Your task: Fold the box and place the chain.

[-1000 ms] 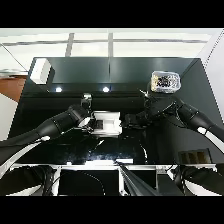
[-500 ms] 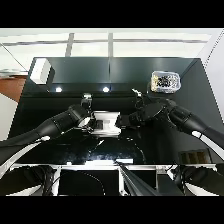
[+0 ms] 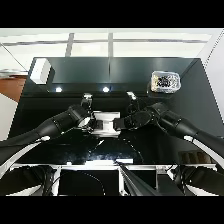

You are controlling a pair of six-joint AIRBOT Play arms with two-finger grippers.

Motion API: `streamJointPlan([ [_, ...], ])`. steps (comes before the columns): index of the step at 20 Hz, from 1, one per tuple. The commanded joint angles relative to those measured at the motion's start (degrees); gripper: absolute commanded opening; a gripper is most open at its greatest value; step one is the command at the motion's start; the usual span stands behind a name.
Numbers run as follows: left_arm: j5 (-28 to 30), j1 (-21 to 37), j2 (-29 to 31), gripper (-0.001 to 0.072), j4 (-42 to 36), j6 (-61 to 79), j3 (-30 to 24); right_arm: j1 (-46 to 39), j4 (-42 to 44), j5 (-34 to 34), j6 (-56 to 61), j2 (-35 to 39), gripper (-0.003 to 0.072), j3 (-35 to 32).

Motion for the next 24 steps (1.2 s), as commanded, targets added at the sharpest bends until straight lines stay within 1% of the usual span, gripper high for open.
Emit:
streamJointPlan([
  [1, 0.0, 0.0, 0.0, 0.0028, 0.0, 0.0, 0.0, 1.3, -2.2, -0.6, 2.3, -1.6, 0.0534, 2.1],
  [2, 0.0, 0.0, 0.0, 0.0027, 0.0, 0.0, 0.0, 1.9, -3.8, -1.9, 3.1, -2.5, 0.0467, 3.5],
  [6, 0.0, 0.0, 0.0, 0.0028, 0.0, 0.0, 0.0, 4.3, -11.7, -7.1, 9.0, -5.2, 0.0467, 7.6],
  [7, 0.0, 0.0, 0.0, 0.0027, 0.0, 0.0, 0.0, 4.7, -12.9, -8.2, 9.9, -5.8, 0.0423, 8.5],
  [8, 0.0, 0.0, 0.0, 0.0027, 0.0, 0.0, 0.0, 4.9, -13.4, -9.2, 10.0, -6.4, 0.0362, 9.4],
  [10, 0.0, 0.0, 0.0, 0.0028, 0.0, 0.0, 0.0, 5.4, -14.6, -10.1, 10.8, -7.4, 0.0361, 10.8],
  [15, 0.0, 0.0, 0.0, 0.0028, 0.0, 0.0, 0.0, 7.4, -21.8, -15.1, 15.6, -9.0, 0.0353, 13.3],
  [17, 0.0, 0.0, 0.0, 0.0027, 0.0, 0.0, 0.0, 7.8, -22.1, -15.4, 16.8, -9.3, 0.0352, 13.6],
  [18, 0.0, 0.0, 0.0, 0.0027, 0.0, 0.0, 0.0, 7.8, -22.1, -15.7, 17.4, -9.6, 0.0319, 13.9],
  [19, 0.0, 0.0, 0.0, 0.0027, 0.0, 0.0, 0.0, 7.8, -22.1, -16.0, 17.5, -9.9, 0.0305, 14.3],
  [24, -0.1, 0.0, 0.0, 0.0028, 0.0, 0.0, 0.0, 8.8, -23.0, -19.1, 21.3, -13.0, 0.0304, 19.2],
])
